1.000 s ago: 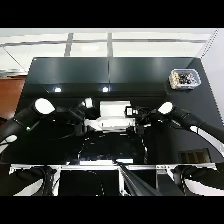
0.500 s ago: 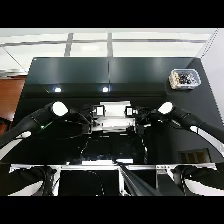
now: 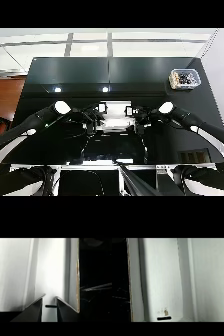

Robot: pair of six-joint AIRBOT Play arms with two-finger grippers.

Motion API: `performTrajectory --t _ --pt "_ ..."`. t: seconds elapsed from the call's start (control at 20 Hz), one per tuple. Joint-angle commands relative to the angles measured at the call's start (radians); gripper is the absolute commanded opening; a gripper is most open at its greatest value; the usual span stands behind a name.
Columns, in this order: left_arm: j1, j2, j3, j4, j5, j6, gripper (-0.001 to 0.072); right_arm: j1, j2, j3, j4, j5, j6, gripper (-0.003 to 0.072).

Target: Fold the box and place the chain.

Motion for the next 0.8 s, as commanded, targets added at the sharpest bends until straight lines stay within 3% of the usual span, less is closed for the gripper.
performTrajectory --t 0.0,0.05,0.1,0.15,0.25,0.35,0.4,0.45,0.5,0.55,0.75 --pt "-0.004 -0.021 0.001 -0.064 0.008 0.006 0.0223 -0.001 -0.001 0.000 0.000 0.001 0.000 0.0011" --pt "-0.004 -0.021 0.001 -0.064 0.002 0.006 0.0218 -0.001 -0.001 0.000 0.000 0.001 0.000 0.0011" --pt "-0.004 -0.021 0.001 -0.064 -0.005 0.006 0.0086 -0.001 -0.001 0.000 0.000 0.001 0.000 0.0011" --pt "-0.004 -0.021 0.001 -0.063 -0.008 0.006 0.0056 -0.001 -0.001 0.000 0.000 0.001 0.000 0.0011" --pt "-0.006 -0.021 0.001 -0.063 -0.011 0.004 0.0378 -0.001 -0.001 0.000 0.000 0.001 0.000 0.0011" --pt "-0.006 -0.018 0.001 -0.060 -0.012 -0.002 0.0114 -0.001 -0.001 0.000 0.000 0.001 0.000 0.0011" --pt "-0.006 -0.013 0.001 -0.060 -0.012 -0.019 0.0267 -0.001 -0.001 0.000 0.000 0.001 0.000 0.0011" --pt "0.000 0.002 0.003 -0.045 -0.014 -0.068 0.0317 -0.001 -0.001 0.000 0.000 0.001 0.000 0.0011" --pt "0.016 0.023 0.015 0.006 -0.040 -0.144 0.0071 -0.001 -0.001 0.000 0.000 0.001 0.000 0.0011" --pt "0.040 0.050 0.037 0.087 -0.102 -0.240 0.0028 -0.001 -0.001 0.000 0.000 0.001 0.000 0.0011" --pt "0.183 0.212 0.085 0.449 -0.317 -0.714 0.0028 -0.001 -0.001 0.000 0.000 0.001 0.000 0.0011"
